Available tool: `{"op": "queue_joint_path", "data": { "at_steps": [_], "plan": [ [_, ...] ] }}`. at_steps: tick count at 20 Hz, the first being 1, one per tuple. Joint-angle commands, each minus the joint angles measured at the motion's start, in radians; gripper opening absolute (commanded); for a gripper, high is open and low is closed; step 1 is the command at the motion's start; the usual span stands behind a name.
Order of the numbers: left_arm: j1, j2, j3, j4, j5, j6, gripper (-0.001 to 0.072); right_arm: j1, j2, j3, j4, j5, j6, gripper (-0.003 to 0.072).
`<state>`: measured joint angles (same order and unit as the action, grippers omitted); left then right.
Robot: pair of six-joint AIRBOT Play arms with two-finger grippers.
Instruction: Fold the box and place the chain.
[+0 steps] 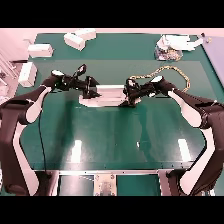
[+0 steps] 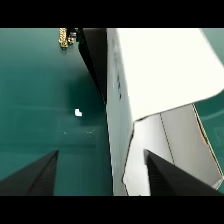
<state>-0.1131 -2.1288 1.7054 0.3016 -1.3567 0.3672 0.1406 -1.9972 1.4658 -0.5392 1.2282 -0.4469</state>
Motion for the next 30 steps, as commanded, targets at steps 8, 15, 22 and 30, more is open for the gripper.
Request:
{"op": "queue_joint_path", "data": {
  "at_steps": [8, 15, 22, 30],
  "plan": [
    [0.000, 0.031, 0.014, -0.020, -0.038, 0.000, 0.0574, 0.000, 0.000, 0.000, 0.007, -0.003, 0.002, 0.0591],
    [0.073, 0.054, 0.090, -0.039, -0.164, -0.053, 0.0574, 0.000, 0.000, 0.000, 0.007, -0.004, 0.002, 0.0591],
    [0.160, 0.109, 0.142, -0.105, -0.467, -0.059, 0.0016, 0.000, 0.000, 0.000, 0.007, -0.003, 0.002, 0.0591],
    [0.019, 0.109, 0.138, 0.000, -0.314, -0.186, 0.0009, 0.000, 0.000, 0.000, 0.007, -0.004, 0.002, 0.0591]
  ]
}}
